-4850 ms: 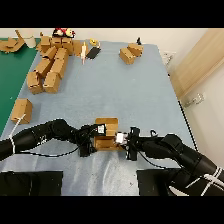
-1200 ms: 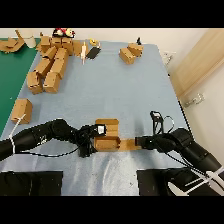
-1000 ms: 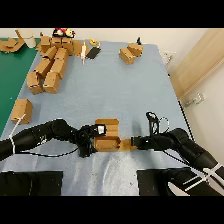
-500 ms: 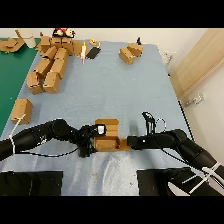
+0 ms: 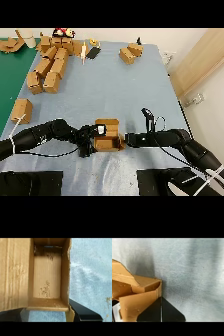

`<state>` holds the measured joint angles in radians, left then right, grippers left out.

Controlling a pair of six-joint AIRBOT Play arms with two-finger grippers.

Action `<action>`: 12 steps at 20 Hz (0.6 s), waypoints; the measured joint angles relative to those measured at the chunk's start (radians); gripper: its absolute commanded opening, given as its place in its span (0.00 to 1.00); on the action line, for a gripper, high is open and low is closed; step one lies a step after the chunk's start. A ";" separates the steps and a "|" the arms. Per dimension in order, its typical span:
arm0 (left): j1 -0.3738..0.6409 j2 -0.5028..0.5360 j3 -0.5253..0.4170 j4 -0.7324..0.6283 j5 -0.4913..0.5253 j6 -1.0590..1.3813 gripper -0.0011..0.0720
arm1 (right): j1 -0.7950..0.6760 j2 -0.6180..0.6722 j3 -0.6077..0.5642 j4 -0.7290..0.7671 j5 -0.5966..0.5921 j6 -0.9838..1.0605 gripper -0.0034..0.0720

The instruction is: Fold the box.

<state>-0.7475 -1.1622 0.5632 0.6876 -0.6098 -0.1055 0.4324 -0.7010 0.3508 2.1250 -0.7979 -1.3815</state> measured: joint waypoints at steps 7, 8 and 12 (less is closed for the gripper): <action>0.000 0.000 0.000 0.000 0.000 0.000 0.73 | 0.000 0.013 0.002 0.050 -0.007 -0.006 0.41; 0.000 0.000 0.000 0.000 0.000 0.000 0.73 | 0.000 0.014 0.003 0.053 -0.009 -0.006 0.53; 0.000 0.000 0.000 0.000 0.000 0.000 0.73 | 0.000 0.014 0.002 0.060 -0.016 -0.007 0.61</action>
